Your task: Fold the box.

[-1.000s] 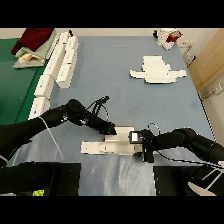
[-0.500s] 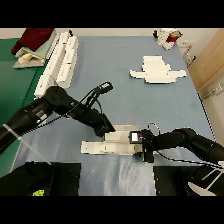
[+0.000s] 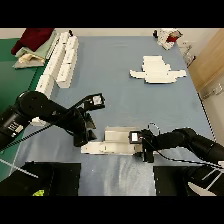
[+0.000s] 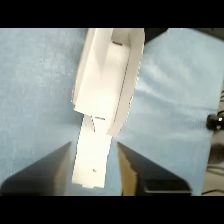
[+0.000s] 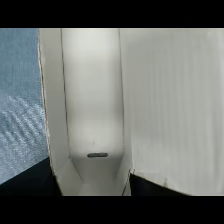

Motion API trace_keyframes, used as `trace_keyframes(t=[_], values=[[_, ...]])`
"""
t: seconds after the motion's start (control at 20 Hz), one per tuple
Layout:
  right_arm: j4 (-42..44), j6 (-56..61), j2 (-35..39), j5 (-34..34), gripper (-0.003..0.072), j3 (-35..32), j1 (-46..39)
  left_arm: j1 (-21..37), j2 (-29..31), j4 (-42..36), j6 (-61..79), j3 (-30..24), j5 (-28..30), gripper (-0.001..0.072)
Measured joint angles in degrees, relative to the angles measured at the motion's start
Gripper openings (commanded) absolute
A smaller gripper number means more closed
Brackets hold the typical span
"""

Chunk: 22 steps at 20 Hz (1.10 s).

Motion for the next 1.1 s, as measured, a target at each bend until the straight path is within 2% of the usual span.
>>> trace_keyframes(t=[0.1, 0.25, 0.4, 0.6, 0.65, 0.7, 0.95, 1.0, 1.05, 1.1], values=[[0.0, 0.0, 0.0, 0.0, 0.0536, 0.0, 0.0, 0.9, 0.26, 0.83, 3.63, -3.28, 0.59, 0.0654], [0.0, 0.0, 0.0, 0.0, 0.0536, 0.0, 0.0, 1.92, 0.28, 0.33, 9.86, -10.27, 4.7, 0.0663], [0.0, 0.0, 0.0, 0.0, 0.0536, 0.0, 0.0, 2.21, -0.44, -3.78, 18.21, -16.81, 10.34, 0.0658], [0.0, 0.0, 0.0, 0.0, 0.0536, 0.0, 0.0, 1.42, -1.18, -9.01, 25.92, -20.85, 16.79, 0.0651], [0.0, 0.0, 0.0, 0.0, 0.0536, 0.0, 0.0, 1.03, -1.36, -9.9, 26.73, -21.22, 18.1, 0.0552], [0.0, 0.0, 0.0, 0.0, 0.0536, 0.0, 0.0, 0.55, -1.64, -10.6, 27.5, -21.53, 19.3, 0.0511], [0.0, 0.0, 0.0, 0.0, 0.0536, 0.0, 0.0, -2.51, -4.52, -13.14, 29.27, -22.16, 22.23, 0.0508], [0.0, 0.0, 0.0, 0.0, 0.0536, 0.0, 0.0, -3.17, -5.27, -13.77, 29.51, -22.21, 22.49, 0.0389], [0.0, 0.0, 0.0, 0.0, 0.0536, 0.0, 0.0, -3.65, -5.88, -14.32, 29.79, -22.23, 22.88, 0.0333], [0.0, 0.0, 0.0, -0.02, 0.0536, 0.0, 0.0, -4.15, -6.47, -14.91, 30.21, -22.23, 23.47, 0.0332]])
